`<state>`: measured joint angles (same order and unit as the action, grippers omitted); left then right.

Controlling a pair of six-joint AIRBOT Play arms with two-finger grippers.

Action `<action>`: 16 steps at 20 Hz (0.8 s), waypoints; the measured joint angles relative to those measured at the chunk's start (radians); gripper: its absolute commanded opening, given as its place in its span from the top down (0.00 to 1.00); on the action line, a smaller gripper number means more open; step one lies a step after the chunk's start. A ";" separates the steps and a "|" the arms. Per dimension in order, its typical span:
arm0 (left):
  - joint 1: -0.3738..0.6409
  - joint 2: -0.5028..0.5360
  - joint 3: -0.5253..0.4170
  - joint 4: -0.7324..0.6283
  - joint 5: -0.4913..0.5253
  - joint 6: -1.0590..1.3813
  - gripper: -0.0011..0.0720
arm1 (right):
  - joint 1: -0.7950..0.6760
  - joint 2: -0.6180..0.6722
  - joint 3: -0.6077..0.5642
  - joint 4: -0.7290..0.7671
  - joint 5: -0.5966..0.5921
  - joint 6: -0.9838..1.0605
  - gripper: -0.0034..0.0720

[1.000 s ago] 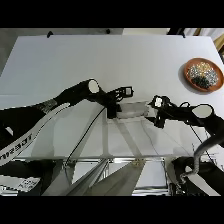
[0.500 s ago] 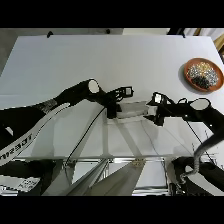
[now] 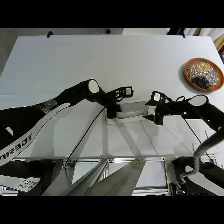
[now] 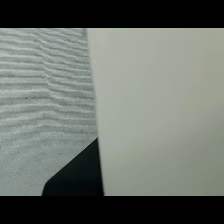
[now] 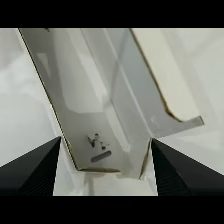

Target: Fold the box and place the chain.

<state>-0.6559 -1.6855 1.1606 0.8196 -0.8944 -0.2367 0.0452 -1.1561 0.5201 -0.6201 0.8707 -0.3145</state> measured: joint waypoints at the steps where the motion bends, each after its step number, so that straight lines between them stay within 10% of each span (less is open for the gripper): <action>1: 0.000 0.000 0.000 0.000 0.000 0.000 0.97 | 0.006 -0.013 0.000 0.002 -0.001 -0.001 0.14; 16: 0.000 0.000 0.000 0.000 0.000 0.001 0.97 | 0.036 -0.124 0.002 0.016 0.021 -0.007 0.20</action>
<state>-0.6559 -1.6855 1.1610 0.8196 -0.8948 -0.2356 0.0811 -1.2800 0.5217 -0.6041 0.8917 -0.3214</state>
